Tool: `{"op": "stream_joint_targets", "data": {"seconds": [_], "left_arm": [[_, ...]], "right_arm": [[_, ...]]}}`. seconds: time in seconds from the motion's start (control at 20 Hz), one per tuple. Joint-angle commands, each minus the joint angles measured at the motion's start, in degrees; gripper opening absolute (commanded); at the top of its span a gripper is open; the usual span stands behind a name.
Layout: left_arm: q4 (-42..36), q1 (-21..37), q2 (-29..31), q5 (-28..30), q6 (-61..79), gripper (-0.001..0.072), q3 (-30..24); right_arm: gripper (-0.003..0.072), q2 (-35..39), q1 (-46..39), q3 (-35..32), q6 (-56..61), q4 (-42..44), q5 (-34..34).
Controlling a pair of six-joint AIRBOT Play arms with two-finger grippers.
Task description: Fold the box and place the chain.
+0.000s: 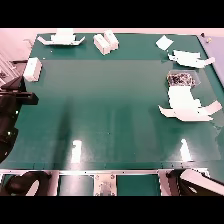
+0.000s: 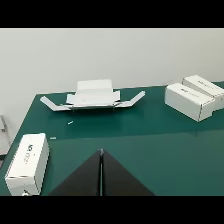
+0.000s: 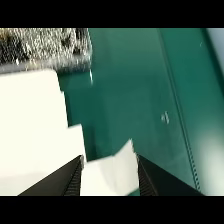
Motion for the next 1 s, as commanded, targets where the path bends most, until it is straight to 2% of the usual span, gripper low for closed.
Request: {"op": "stream_joint_targets", "data": {"seconds": [0.0, 0.2, 0.35, 0.45, 0.6, 0.95], "left_arm": [[0.00, 0.02, 0.00, -0.70, -0.02, 0.0022, 0.04], [0.00, 0.02, 0.00, -1.01, -0.02, 0.0022, 0.04], [0.00, 0.02, 0.00, -1.01, -0.02, 0.0022, 0.04], [0.00, 0.02, 0.00, -1.01, -0.02, 0.0022, 0.02], [0.00, 0.02, 0.00, -1.31, -0.02, 0.0022, 0.04], [0.00, 0.02, 0.00, -2.45, -0.02, 0.0022, 0.02]], "right_arm": [[0.0410, -10.71, -3.41, 10.78, 2.84, -6.49, 12.92], [0.0449, -17.49, -4.09, 16.98, 3.08, -8.41, 13.84], [0.0500, -23.47, -4.09, 22.88, 3.04, -7.30, 21.44], [0.0503, -26.84, -4.00, 25.38, 3.04, -5.14, 24.48], [0.0504, -29.70, -3.61, 25.77, 3.02, -3.43, 25.40], [0.0504, -34.64, -3.63, 25.73, 3.45, -1.51, 32.17]]}}
